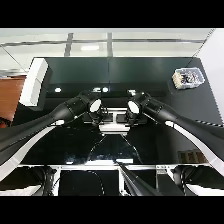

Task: Fold the box and place the chain.

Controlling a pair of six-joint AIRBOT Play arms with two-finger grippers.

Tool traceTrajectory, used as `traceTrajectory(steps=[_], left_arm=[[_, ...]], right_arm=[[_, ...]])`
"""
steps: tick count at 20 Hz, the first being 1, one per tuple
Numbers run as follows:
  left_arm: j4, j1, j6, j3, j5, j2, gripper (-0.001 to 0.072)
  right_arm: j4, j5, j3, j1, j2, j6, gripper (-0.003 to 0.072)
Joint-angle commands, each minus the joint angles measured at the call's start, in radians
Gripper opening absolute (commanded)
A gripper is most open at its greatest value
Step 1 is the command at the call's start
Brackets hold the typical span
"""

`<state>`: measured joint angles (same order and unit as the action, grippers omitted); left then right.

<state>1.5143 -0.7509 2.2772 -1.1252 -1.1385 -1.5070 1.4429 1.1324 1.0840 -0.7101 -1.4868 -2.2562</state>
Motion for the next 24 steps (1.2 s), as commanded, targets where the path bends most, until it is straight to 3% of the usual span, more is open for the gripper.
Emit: traceTrajectory(steps=[1, 5, 9, 12, 14, 16, 18, 20, 22, 24], left_arm=[[-0.004, 0.001, 0.0, 0.0, 0.004, 0.0, 0.0027], [-0.004, 0.001, 0.0, 0.0, 0.005, 0.0, 0.0027], [-0.004, 0.001, 0.0, 0.0, 0.005, 0.0, 0.0027], [-0.004, 0.001, 0.0, 0.0, 0.005, 0.0, 0.0027], [-0.004, 0.001, 0.0, 0.0, 0.005, 0.0, 0.0027], [-0.004, 0.001, 0.0, 0.0, 0.005, 0.0, 0.0027], [-0.004, 0.001, 0.0, 0.0, 0.005, 0.0, 0.0027], [-0.004, 0.001, 0.0, 0.0, 0.005, 0.0, 0.0027], [-0.003, 0.002, 0.0, 0.0, 0.004, 0.0, 0.0027], [-0.004, 0.002, 0.0, 0.0, 0.004, 0.0, 0.0027]], right_arm=[[-0.002, -0.006, 0.008, 0.0, 0.003, 0.01, 0.0375], [0.006, 0.048, 0.043, 0.0, 0.049, 0.098, 0.0375], [0.066, 0.151, 0.082, 0.0, 0.18, 0.172, 0.0375], [0.26, 0.229, 0.082, 0.036, 0.311, 0.203, 0.0375], [0.486, 0.242, 0.082, 0.116, 0.341, 0.204, 0.0375], [0.612, 0.116, 0.064, 0.253, 0.336, 0.203, 0.0374], [0.571, -0.1, 0.024, 0.435, 0.319, 0.194, 0.0376], [0.352, -0.253, 0.019, 0.624, 0.253, 0.212, 0.0713], [0.106, -0.407, 0.034, 0.781, 0.169, 0.329, 0.0714], [0.058, -0.426, 0.14, 0.877, 0.055, 0.333, 0.0714]])
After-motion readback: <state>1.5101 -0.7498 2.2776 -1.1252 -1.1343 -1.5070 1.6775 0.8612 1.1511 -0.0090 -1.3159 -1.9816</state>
